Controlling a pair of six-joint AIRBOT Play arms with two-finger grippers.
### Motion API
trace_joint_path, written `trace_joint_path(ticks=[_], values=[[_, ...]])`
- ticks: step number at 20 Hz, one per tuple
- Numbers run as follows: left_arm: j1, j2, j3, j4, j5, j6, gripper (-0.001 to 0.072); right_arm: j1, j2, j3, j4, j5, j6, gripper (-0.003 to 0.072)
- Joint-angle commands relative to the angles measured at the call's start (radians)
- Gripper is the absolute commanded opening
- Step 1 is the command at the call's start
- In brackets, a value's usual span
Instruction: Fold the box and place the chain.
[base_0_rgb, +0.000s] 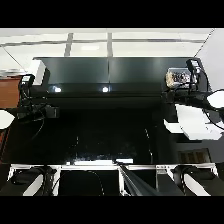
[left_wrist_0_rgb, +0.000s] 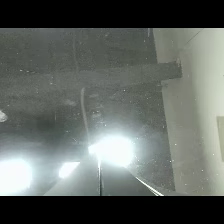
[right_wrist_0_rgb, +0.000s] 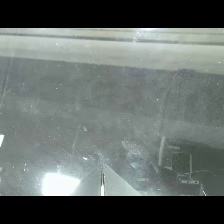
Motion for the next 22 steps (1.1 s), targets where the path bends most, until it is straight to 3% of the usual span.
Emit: trace_joint_path(ticks=[1, 16, 22], values=[[0.0, 0.001, 0.0, 0.0, 0.0, 0.0, 0.0027, 0.0, 0.0, 0.0, 0.0, 0.0, 0.0, 0.002], [0.0, 0.001, 0.0, -0.004, 0.004, 0.0, 0.0027, 0.0, 0.0, 0.0, 0.046, -0.004, 0.0, 0.002], [0.0, 0.001, -0.001, -0.011, 0.055, 0.0, 0.0027, 0.0, 0.0, 0.0, 0.123, -0.139, 0.001, 0.002]])
